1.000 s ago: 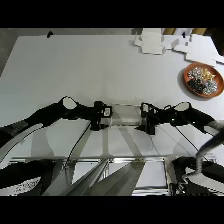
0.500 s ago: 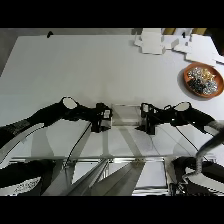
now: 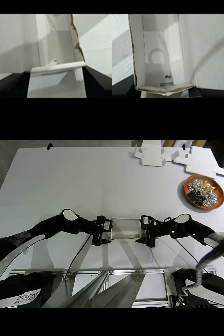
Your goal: Fold the box and place the chain.
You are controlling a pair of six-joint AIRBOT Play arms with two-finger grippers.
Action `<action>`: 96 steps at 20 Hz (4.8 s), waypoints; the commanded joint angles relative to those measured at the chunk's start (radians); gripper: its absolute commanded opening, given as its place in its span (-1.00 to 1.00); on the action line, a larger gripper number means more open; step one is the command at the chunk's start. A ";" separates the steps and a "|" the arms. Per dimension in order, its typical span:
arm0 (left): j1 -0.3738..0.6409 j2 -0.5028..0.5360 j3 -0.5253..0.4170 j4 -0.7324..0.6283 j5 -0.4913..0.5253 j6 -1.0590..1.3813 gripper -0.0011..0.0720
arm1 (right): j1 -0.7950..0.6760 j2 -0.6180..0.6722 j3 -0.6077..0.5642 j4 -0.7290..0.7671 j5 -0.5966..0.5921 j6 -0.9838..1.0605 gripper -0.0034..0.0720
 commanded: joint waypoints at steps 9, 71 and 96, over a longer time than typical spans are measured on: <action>-0.044 -0.066 0.000 -0.085 0.063 0.002 0.86 | 0.000 0.001 0.000 0.001 -0.002 0.000 0.18; -0.044 -0.070 0.000 -0.078 0.058 0.001 -0.56 | -0.163 0.466 0.001 -0.299 0.114 0.353 0.75; -0.044 -0.070 0.000 -0.078 0.058 0.001 -0.56 | 0.035 0.471 0.000 -0.037 0.035 0.358 -0.84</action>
